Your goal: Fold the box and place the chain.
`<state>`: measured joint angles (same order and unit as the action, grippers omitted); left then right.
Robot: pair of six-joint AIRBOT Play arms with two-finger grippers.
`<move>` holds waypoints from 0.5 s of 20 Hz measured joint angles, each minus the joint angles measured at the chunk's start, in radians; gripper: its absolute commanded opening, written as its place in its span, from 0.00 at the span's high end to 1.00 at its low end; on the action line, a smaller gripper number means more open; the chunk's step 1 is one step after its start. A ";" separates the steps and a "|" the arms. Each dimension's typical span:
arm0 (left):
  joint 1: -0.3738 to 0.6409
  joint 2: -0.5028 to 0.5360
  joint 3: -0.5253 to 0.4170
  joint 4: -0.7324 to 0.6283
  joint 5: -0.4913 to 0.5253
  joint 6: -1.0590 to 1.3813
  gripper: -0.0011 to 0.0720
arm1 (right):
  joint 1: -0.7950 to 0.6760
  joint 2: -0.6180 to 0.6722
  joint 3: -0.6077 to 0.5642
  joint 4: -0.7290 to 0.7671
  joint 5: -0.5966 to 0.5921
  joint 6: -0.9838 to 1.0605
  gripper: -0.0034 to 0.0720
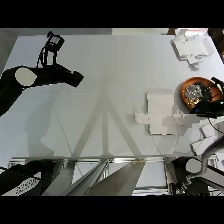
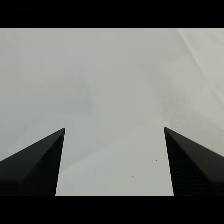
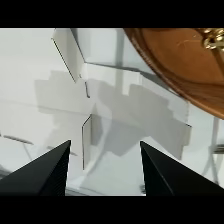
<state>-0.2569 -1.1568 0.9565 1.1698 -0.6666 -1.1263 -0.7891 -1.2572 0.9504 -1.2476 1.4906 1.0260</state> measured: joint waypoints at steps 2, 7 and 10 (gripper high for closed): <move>0.000 0.000 0.000 0.000 0.000 0.000 0.03 | 0.000 0.006 0.028 -0.060 0.004 0.031 0.32; 0.000 0.000 0.000 0.000 0.000 0.000 0.03 | -0.036 0.010 0.053 -0.191 0.000 0.095 0.32; 0.000 0.000 0.000 0.000 0.000 0.000 0.03 | -0.071 -0.006 0.058 -0.210 -0.003 0.108 0.32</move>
<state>-0.2569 -1.1568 0.9565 1.1694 -0.6666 -1.1263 -0.8600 -1.2629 1.0080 -1.4578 1.4876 1.1336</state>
